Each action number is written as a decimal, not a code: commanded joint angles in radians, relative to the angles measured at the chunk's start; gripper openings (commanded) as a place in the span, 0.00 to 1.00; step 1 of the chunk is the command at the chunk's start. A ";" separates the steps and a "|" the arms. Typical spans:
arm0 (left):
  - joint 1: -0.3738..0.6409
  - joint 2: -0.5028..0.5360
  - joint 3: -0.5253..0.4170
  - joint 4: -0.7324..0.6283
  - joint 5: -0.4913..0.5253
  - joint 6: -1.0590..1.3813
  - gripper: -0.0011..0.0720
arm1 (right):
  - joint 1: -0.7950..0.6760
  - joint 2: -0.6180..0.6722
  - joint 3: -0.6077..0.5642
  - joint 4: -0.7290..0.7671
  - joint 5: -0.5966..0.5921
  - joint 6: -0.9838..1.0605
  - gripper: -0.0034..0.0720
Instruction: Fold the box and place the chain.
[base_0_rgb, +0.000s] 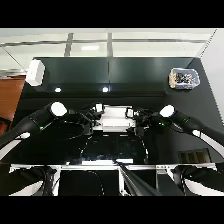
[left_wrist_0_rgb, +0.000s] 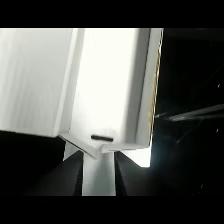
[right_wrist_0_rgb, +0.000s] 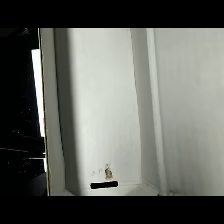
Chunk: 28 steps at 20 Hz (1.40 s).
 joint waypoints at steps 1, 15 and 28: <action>0.000 -0.008 0.001 -0.160 -0.002 0.001 0.34 | 0.001 -0.001 0.000 0.001 0.001 0.001 0.21; -0.030 -0.071 0.001 -0.238 0.001 0.003 0.47 | 0.001 0.000 0.000 0.002 0.000 0.001 0.21; 0.352 0.240 0.065 0.306 -0.315 -0.907 0.05 | 0.001 -0.001 0.000 0.002 0.000 0.002 0.21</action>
